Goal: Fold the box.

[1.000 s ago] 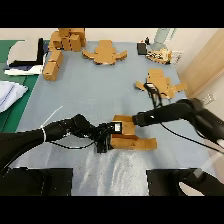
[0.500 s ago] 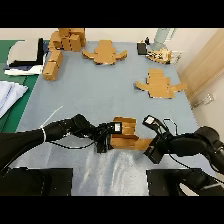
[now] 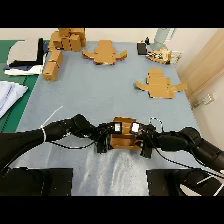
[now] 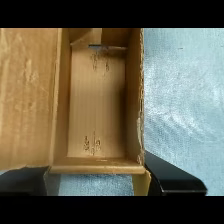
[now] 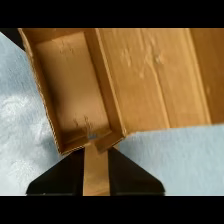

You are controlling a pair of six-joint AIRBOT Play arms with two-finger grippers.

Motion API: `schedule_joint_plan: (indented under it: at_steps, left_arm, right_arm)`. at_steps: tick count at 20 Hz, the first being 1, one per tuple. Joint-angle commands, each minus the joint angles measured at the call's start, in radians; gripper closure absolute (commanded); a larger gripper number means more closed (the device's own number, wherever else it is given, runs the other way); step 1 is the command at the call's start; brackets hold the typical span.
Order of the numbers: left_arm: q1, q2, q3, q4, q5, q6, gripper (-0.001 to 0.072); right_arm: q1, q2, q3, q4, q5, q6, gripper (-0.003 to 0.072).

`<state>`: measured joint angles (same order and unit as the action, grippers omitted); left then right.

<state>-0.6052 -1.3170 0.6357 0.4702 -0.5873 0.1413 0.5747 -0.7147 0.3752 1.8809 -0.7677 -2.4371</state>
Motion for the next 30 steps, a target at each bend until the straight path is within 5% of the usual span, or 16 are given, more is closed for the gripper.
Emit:
schedule_joint_plan:
  at_steps: [1, 7, 8, 9, 10, 15, 16, 19, 20, 24, 26, 30]
  left_arm:
    - [0.0, 0.0, 0.001, 0.0, 0.0, 0.0, 0.0222]
    - [0.0, 0.0, 0.001, 0.0, 0.001, 0.0, 0.0222]
    - [0.0, 0.0, 0.001, 0.0, 0.0, 0.0, 0.0222]
    - [0.0, 0.0, 0.001, 0.0, 0.0, 0.0, 0.0222]
    - [0.0, 0.0, 0.001, 0.0, 0.0, 0.0, 0.0222]
    - [0.0, 0.0, 0.001, 0.0, 0.0, 0.0, 0.0222]
    - [0.0, 0.0, 0.001, 0.0, 0.0, 0.0, 0.0222]
    - [0.0, 0.0, 0.001, 0.0, 0.0, 0.0, 0.0222]
    - [0.0, 0.0, 0.001, 0.0, 0.0, 0.0, 0.0222]
    - [0.0, 0.0, 0.001, 0.0, 0.0, 0.0, 0.0222]
    - [0.0, 0.0, 0.001, 0.0, 0.0, 0.0, 0.0222]
    - [0.0, 0.0, 0.001, 0.0, 0.0, 0.0, 0.0222]
  right_arm:
    - [0.025, -0.015, -0.002, 0.027, 0.071, -0.062, 0.055]
    - [0.063, -0.016, -0.002, 0.059, 0.072, -0.07, 0.0566]
    - [0.071, -0.021, -0.002, 0.06, 0.072, -0.07, 0.0505]
    - [0.073, -0.031, -0.003, 0.065, 0.072, -0.07, 0.0319]
    - [0.074, -0.041, -0.003, 0.065, 0.071, -0.07, 0.0233]
    - [0.066, -0.027, 0.005, -0.016, 0.034, 0.094, 0.0242]
    - [0.067, -0.014, 0.015, -0.098, -0.006, 0.182, 0.029]
    - [0.066, 0.053, 0.064, -0.387, -0.177, 0.507, 0.0629]
    - [0.066, 0.078, 0.082, -0.5, -0.227, 0.635, 0.0683]
    - [0.036, 0.114, 0.138, -0.966, -0.498, 1.17, 0.0685]
    - [-0.067, 0.08, 0.124, -0.805, -0.53, 1.188, 0.0685]
    - [-0.207, -0.048, 0.08, -0.242, -0.387, 1.022, 0.0685]
